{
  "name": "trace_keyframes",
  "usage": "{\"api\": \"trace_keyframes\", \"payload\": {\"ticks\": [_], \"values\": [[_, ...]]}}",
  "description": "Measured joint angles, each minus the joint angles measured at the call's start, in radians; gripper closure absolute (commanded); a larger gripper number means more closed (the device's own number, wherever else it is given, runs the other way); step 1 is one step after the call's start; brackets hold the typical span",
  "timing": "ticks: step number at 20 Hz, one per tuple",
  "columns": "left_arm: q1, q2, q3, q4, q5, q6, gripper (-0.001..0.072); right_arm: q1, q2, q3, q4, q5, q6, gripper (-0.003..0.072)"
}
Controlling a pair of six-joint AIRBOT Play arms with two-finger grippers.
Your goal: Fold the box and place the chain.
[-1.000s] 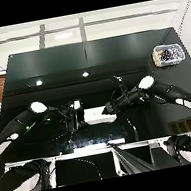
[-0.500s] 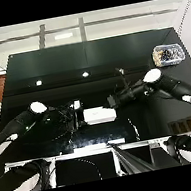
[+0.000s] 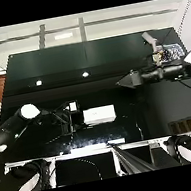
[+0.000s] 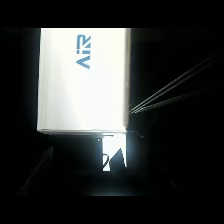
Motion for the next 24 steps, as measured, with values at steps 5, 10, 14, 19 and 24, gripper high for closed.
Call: {"api": "trace_keyframes", "payload": {"ticks": [5,10,14,19,24], "values": [[-0.008,0.114,0.037,0.038,-0.069,-0.166,-0.0003,-0.047,0.023,0.002,-0.017,0.014,0.000,0.0643],[-0.081,0.038,0.127,0.047,-0.041,-0.248,-0.0003,-0.056,0.027,0.002,-0.026,0.010,0.000,0.0643],[-0.176,-0.080,0.192,0.047,0.017,-0.268,-0.0003,-0.057,0.028,0.002,-0.027,0.007,0.000,0.0643],[-0.246,-0.162,0.219,0.046,0.080,-0.276,-0.0003,-0.057,0.028,0.002,-0.027,0.007,0.000,0.0643],[-0.263,-0.185,0.224,0.043,0.120,-0.283,-0.0003,-0.057,0.028,0.002,-0.038,0.006,0.000,0.0643]]}}
